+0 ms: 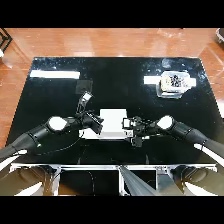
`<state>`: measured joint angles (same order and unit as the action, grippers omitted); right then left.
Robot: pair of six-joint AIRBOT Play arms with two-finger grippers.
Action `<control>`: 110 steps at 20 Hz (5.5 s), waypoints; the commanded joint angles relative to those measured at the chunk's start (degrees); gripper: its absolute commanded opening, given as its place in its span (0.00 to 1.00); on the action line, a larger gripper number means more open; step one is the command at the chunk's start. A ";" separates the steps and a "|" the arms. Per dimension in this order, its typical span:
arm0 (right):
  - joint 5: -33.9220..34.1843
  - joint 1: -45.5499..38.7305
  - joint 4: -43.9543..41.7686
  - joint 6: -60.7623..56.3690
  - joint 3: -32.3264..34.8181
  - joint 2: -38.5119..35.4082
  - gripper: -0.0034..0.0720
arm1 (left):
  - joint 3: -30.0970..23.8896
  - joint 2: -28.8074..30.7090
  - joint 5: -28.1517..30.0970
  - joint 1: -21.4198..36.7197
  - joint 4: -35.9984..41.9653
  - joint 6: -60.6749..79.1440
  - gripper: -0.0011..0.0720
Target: Fold the box and place the chain.
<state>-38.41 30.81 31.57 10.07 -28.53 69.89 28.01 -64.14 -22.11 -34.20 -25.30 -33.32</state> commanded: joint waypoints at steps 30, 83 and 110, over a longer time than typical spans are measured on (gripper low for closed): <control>0.24 0.02 -0.07 -0.22 -0.02 0.02 0.61 | 1.01 11.34 -32.52 16.31 -25.94 22.73 0.89; 0.48 0.02 -0.07 -0.42 -0.02 0.02 0.61 | 1.11 0.15 -20.76 6.34 -14.21 32.92 0.49; 0.48 0.02 -0.09 -0.44 -0.02 0.02 0.61 | 1.09 -1.57 -16.70 1.84 -12.17 34.21 0.62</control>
<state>-37.93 30.81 31.53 9.65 -28.53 69.89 29.08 -65.67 -38.70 -32.25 -37.26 1.23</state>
